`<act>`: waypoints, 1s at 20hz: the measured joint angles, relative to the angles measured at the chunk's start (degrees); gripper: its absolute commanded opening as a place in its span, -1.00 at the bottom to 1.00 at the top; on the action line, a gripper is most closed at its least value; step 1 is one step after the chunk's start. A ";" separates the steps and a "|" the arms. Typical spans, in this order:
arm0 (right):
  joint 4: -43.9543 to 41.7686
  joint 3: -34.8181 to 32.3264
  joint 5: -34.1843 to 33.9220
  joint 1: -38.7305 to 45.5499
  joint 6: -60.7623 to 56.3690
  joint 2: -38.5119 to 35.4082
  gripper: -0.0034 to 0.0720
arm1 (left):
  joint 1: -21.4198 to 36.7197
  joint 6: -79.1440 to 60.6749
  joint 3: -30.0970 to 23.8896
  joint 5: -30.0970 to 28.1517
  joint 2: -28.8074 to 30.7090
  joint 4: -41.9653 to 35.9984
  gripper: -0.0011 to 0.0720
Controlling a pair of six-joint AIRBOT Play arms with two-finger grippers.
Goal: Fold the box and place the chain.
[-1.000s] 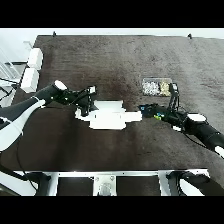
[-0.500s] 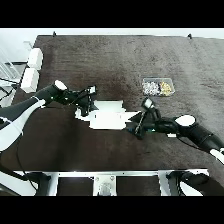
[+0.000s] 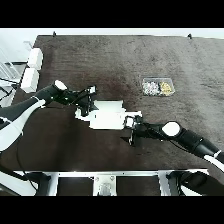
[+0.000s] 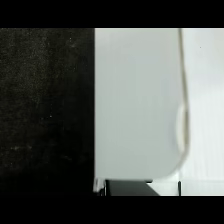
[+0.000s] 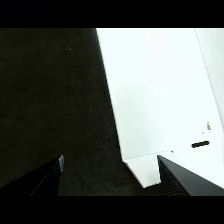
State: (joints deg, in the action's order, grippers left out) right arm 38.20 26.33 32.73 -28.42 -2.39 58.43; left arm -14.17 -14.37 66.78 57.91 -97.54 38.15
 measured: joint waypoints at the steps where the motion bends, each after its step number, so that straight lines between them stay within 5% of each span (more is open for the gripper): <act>1: 0.37 0.00 -1.16 -0.57 0.02 0.39 0.94 | 0.00 0.00 0.00 0.00 0.00 0.00 -0.92; 20: 1.29 5.68 -14.16 0.55 -0.52 8.48 0.94 | 0.00 0.04 0.00 -0.07 0.00 0.00 -0.92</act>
State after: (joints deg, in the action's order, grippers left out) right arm 39.48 32.01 18.57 -27.88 -2.92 66.92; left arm -14.17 -14.33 66.78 57.84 -97.54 38.15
